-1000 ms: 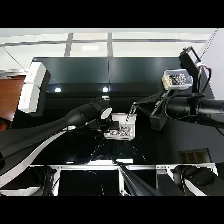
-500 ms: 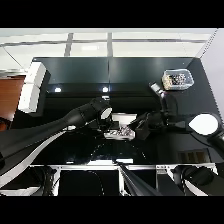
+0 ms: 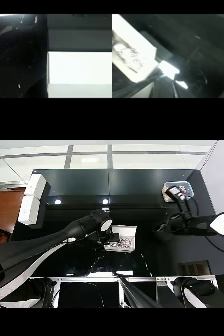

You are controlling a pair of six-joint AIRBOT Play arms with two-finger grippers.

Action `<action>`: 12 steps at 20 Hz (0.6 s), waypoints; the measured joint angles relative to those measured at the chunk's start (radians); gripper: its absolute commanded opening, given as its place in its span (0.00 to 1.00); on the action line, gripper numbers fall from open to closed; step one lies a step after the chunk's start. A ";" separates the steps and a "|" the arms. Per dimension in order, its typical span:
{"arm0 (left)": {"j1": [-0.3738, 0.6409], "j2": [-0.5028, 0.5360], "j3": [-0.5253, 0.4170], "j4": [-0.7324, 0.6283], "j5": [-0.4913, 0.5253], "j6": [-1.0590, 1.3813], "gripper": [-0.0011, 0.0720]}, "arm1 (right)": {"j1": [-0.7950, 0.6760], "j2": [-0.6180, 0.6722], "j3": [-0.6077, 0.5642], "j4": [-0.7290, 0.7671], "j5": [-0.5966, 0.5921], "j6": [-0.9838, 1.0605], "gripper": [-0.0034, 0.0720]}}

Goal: Fold the box and place the chain.

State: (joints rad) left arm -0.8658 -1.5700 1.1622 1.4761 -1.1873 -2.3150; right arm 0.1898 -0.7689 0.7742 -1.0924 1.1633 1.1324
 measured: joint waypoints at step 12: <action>0.008 0.013 0.054 0.021 0.007 -0.077 0.65 | -0.065 0.004 0.015 0.036 -0.037 0.000 0.41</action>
State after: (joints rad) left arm -0.8581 -1.5570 1.2160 1.4967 -1.1801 -2.3920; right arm 0.1249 -0.7647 0.7891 -1.0565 1.1259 1.1328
